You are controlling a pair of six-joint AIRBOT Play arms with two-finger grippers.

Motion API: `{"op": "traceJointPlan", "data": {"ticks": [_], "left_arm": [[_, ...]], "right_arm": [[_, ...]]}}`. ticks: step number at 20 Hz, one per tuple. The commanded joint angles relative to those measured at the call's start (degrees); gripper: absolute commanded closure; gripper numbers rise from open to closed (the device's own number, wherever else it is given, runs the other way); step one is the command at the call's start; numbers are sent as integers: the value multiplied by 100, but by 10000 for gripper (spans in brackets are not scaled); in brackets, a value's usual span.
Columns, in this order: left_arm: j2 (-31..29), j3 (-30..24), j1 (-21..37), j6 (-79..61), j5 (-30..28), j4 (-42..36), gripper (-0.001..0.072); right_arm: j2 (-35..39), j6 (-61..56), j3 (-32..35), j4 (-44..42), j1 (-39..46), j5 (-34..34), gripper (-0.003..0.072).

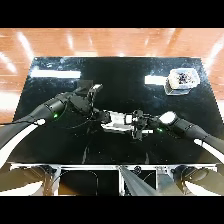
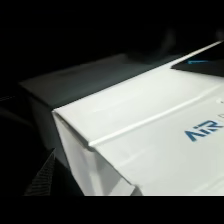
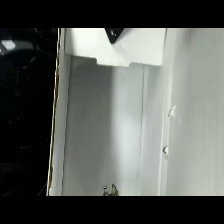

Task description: Fold the box and place the chain.

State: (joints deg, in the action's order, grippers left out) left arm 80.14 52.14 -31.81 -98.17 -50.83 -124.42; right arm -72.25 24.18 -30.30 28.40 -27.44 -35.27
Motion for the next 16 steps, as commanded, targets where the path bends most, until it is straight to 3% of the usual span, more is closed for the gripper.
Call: {"op": "traceJointPlan", "data": {"ticks": [1,6,8,13,16], "left_arm": [[-2,146,-260,1163,66,1152,86],[0,149,-540,2140,225,1617,107],[0,208,-732,2903,144,2197,116],[57,754,-1316,4551,-793,4074,118],[212,999,-1399,4741,-1322,4179,166]], "right_arm": [[0,-22,2,20,-7,7,63],[0,-24,2,20,-7,7,63],[0,-28,2,17,-7,15,62],[0,-39,2,17,-7,22,62],[0,-39,2,17,-7,24,62]]}}
